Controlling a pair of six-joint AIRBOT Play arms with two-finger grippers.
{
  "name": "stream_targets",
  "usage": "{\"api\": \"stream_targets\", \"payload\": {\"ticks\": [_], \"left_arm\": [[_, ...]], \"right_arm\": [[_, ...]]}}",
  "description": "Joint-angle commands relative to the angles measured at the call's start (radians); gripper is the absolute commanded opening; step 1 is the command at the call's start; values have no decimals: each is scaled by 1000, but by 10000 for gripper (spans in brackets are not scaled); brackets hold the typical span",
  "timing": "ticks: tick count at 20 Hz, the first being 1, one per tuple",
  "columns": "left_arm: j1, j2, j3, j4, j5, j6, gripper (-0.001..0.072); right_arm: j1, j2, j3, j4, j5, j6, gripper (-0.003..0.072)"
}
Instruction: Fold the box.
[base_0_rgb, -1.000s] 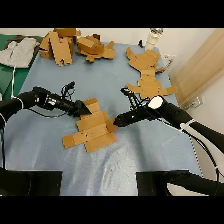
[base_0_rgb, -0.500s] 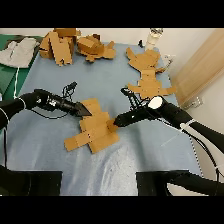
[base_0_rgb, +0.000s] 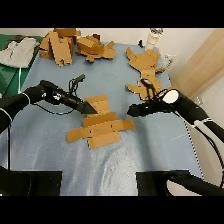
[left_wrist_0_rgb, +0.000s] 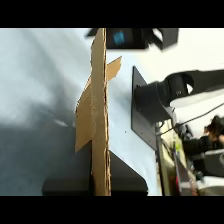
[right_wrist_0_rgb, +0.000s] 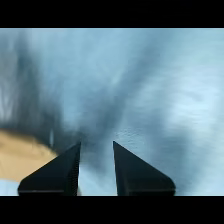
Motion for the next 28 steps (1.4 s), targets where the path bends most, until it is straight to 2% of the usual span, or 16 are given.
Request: {"api": "stream_targets", "payload": {"ticks": [1, 3, 5, 7, 10, 13, 16, 17, 18, 24, 28], "left_arm": [[-105, 36, 39, 11, 71, 122, 11], [-152, 61, 39, 32, 140, 200, 11], [-175, 70, 39, 56, 159, 226, 11], [-176, 72, 38, 55, 165, 263, 11], [-182, 101, 9, 50, 253, 338, 11], [-217, 186, -106, 22, 400, 464, 11], [-248, 293, -249, -90, 492, 662, 11], [-251, 321, -289, -107, 513, 695, 11], [-251, 335, -319, -108, 524, 713, 11], [-270, 310, -345, -74, 541, 718, 11], [-282, 310, -345, -57, 546, 715, 11]], "right_arm": [[-102, 56, 16, -24, -13, 89, 293], [-109, 73, 16, -24, -15, 102, 283], [-109, 74, 16, -17, -20, 102, 282], [-109, 74, 15, -18, -32, 102, 281], [-105, 73, 7, -19, -45, 102, 281], [-105, 73, -32, -19, -59, 102, 281], [-100, 73, -69, -17, -73, 102, 279], [-89, 74, -74, -22, -74, 101, 254], [-76, 77, -79, -22, -77, 101, 196], [34, 89, -84, -36, -193, 100, 196], [76, 90, -84, -37, -199, 93, 196]]}}
